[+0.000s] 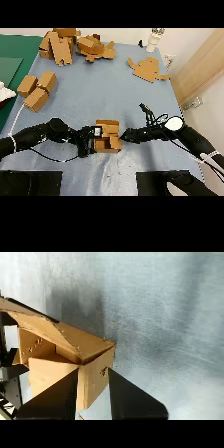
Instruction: Fold the box.
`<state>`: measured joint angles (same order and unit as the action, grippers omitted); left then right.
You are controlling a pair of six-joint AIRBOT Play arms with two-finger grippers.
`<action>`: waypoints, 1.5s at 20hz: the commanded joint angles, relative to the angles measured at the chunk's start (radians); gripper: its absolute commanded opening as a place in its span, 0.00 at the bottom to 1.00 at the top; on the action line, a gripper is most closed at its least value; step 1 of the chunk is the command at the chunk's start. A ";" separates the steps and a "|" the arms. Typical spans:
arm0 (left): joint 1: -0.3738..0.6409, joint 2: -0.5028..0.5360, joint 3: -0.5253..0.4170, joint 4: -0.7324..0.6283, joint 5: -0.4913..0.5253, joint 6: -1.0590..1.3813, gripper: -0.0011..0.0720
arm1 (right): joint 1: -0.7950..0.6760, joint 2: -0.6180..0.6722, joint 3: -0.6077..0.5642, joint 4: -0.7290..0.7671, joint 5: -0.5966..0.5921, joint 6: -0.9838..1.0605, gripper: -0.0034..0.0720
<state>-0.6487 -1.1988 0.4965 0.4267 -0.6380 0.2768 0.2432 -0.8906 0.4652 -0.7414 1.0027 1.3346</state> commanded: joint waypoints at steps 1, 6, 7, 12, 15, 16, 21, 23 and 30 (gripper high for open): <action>0.000 0.000 0.001 0.000 0.001 0.000 0.62 | 0.051 0.000 0.003 -0.002 -0.023 0.008 0.45; 0.000 0.000 0.001 0.000 0.000 0.000 0.62 | 0.194 0.000 0.013 -0.220 -0.076 0.313 0.42; 0.000 0.000 0.001 0.000 0.001 0.000 0.62 | 0.227 0.000 0.022 -0.321 -0.074 0.409 0.42; 0.000 0.000 0.001 0.000 0.000 0.000 0.62 | 0.341 -0.002 0.068 -0.412 -0.088 0.536 0.42; 0.000 0.000 0.001 0.000 0.000 0.000 0.62 | 0.348 -0.002 0.071 -0.423 -0.087 0.562 0.42; 0.000 0.000 0.001 0.000 0.000 0.000 0.62 | 0.348 -0.002 0.071 -0.423 -0.087 0.570 0.42; 0.000 0.000 0.001 0.000 0.000 0.000 0.62 | 0.356 -0.039 0.072 -0.432 -0.071 0.583 0.42; 0.000 0.000 0.001 0.000 0.000 0.000 0.62 | 0.386 -0.059 0.072 -0.462 -0.087 0.616 0.42; 0.000 0.000 0.001 0.000 0.000 0.000 0.62 | 0.439 -0.130 0.086 -0.512 -0.089 0.670 0.42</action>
